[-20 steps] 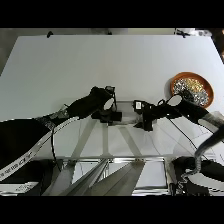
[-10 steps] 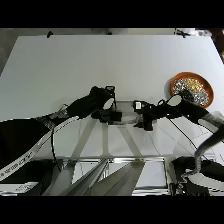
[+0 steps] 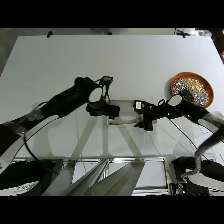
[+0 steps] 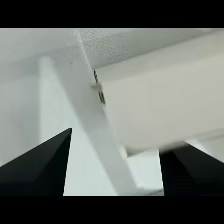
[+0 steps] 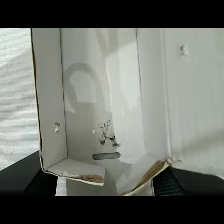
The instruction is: Fold the box and place the chain.
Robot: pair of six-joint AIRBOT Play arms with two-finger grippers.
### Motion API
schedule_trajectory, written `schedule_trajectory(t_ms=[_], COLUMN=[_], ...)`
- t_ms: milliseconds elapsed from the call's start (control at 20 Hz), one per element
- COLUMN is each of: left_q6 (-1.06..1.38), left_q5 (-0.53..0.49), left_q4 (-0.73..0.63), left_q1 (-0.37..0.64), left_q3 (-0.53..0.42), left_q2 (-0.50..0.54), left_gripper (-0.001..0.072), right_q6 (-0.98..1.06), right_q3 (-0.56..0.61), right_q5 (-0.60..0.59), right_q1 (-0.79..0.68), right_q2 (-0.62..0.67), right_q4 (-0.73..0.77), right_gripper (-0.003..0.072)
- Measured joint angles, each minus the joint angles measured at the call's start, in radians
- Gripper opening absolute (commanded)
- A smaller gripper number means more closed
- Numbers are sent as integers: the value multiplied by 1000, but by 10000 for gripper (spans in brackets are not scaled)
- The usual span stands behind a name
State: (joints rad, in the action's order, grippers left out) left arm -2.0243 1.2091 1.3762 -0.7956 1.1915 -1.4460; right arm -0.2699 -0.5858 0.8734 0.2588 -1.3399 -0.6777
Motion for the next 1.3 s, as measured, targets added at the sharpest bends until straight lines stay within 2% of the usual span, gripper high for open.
schedule_trajectory(t_ms=[50,150,250,400,550,700,900,1300], left_q6=[64,250,520,1009,1422,1688,1939,2177], left_q5=[16,39,46,33,-20,-127,-230,-304], left_q4=[-12,-39,-76,-148,-241,-335,-468,-618], left_q1=[11,36,66,125,193,259,302,297], left_q3=[-2,-14,-48,-152,-275,-364,-406,-420], left_q2=[26,87,154,248,275,235,136,18], left_gripper=[574,679,681,681,683,693,697,698], right_q6=[0,0,0,0,0,0,0,0], right_q3=[0,0,0,0,0,0,0,0], right_q5=[0,0,1,1,1,1,1,1], right_q1=[0,0,0,0,0,0,0,0], right_q2=[0,0,0,0,0,0,0,0], right_q4=[0,0,0,0,1,1,1,1], right_gripper=[569,569,569,569,569,569,569,569])
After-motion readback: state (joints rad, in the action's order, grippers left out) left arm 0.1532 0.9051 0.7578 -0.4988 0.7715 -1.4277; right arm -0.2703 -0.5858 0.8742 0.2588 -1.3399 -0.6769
